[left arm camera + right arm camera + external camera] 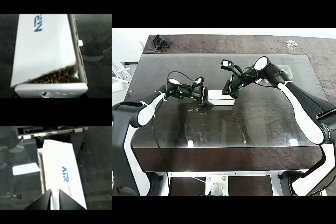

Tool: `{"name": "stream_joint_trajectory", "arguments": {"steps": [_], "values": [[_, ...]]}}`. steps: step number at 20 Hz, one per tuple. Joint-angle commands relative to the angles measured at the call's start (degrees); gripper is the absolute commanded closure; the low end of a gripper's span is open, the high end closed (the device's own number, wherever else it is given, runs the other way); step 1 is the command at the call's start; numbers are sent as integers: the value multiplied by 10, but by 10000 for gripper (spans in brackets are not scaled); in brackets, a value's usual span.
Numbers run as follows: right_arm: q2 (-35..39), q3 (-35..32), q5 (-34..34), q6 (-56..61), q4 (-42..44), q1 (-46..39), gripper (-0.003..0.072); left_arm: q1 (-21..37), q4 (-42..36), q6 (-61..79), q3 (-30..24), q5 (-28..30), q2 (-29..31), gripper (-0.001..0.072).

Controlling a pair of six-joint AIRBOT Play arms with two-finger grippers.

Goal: Fold the box and place the chain.

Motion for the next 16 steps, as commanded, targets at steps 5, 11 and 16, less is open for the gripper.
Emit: {"name": "stream_joint_trajectory", "arguments": {"steps": [5,11,16], "values": [[0,-47,0,0,-2,7,563,0,0,0,0,-1,0,671],[7,-47,0,-3,31,2,552,0,0,0,0,-1,0,671],[16,-47,1,-32,129,-29,614,0,0,0,0,-1,0,671]]}}
